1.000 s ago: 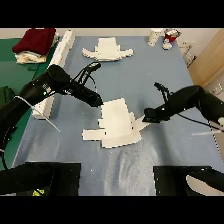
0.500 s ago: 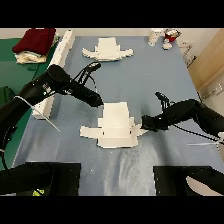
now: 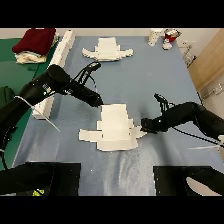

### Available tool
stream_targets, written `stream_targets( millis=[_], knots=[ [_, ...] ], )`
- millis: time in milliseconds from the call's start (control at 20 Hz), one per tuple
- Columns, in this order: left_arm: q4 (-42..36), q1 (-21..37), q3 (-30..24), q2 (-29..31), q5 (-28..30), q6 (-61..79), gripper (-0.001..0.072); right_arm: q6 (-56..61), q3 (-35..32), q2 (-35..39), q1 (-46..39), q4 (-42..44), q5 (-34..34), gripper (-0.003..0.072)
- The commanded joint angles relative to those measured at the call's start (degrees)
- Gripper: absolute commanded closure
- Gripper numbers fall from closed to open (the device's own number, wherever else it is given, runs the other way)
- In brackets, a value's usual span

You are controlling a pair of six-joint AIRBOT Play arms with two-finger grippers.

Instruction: Fold the box.

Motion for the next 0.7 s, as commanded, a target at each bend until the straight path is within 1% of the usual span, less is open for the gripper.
stream_targets(
  millis=[0,150,300,400,450,500,650],
  knots=[
    [-0.94,-0.02,0.04,-0.04,0.0,-0.02,0.0697,-1.14,-3.41,4.57,3.41,-1.03,4.09,0.0686],
    [-5.11,-0.04,0.04,-0.04,0.0,0.0,0.0697,-2.69,-7.96,10.67,7.34,-1.42,9.97,0.0686],
    [-5.01,0.26,0.04,-0.04,0.07,0.04,0.0693,-3.08,-10.69,15.5,9.35,-2.73,13.6,0.0686],
    [-5.01,2.01,0.04,-0.04,-0.63,-0.33,0.021,-3.06,-11.39,17.4,9.38,-4.0,13.29,0.0686],
    [-4.92,3.54,0.02,-0.04,-1.36,-0.76,0.0266,-3.04,-11.69,17.94,9.35,-4.2,13.2,0.0686],
    [-4.94,5.14,-0.2,-0.04,-2.25,-0.7,0.0306,-3.04,-12.07,18.25,9.38,-4.46,13.18,0.0686],
    [-4.92,11.17,-1.84,-0.07,-5.53,-0.09,0.0306,-3.04,-13.07,18.16,9.38,-4.63,13.38,0.0686]
  ],
)
